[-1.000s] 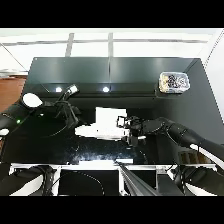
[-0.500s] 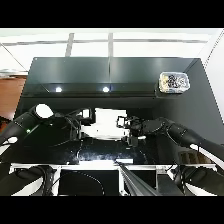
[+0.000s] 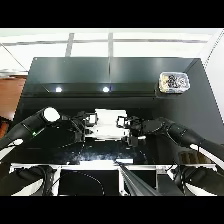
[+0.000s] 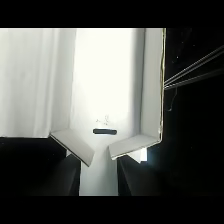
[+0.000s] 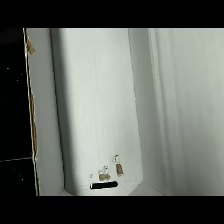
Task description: Fold the box and place the chain.
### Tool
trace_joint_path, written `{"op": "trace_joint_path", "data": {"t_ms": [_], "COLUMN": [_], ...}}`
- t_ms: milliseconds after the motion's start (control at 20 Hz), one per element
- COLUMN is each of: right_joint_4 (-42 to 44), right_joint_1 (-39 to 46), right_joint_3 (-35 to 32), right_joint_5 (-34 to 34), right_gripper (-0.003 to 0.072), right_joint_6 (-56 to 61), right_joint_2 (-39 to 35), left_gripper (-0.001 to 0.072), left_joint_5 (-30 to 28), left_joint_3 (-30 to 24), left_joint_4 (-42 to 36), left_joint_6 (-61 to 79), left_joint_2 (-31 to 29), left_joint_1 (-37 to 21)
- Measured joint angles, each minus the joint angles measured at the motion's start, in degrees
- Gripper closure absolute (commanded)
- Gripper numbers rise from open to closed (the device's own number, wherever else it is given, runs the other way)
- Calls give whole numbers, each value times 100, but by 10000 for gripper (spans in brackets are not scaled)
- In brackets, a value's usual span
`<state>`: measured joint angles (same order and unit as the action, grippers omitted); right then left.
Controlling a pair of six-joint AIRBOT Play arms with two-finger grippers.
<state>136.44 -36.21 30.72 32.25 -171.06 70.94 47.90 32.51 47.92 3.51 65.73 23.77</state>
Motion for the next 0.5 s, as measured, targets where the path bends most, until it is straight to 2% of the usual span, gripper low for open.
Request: {"op": "trace_joint_path", "data": {"t_ms": [50,200,500], "right_joint_4": [0,-2,-2], "right_joint_1": [0,0,0], "right_joint_3": [0,0,0], "right_joint_5": [0,0,0], "right_gripper": [150,150,150], "right_joint_6": [0,0,0], "right_joint_2": [0,0,0], "left_gripper": [443,549,548], "left_joint_5": [-22,-28,22], "left_joint_3": [0,0,0], "left_joint_4": [-52,-289,-767], "left_joint_6": [2,9,-4], "left_joint_2": [2,4,129], "left_joint_1": [7,17,55]}}
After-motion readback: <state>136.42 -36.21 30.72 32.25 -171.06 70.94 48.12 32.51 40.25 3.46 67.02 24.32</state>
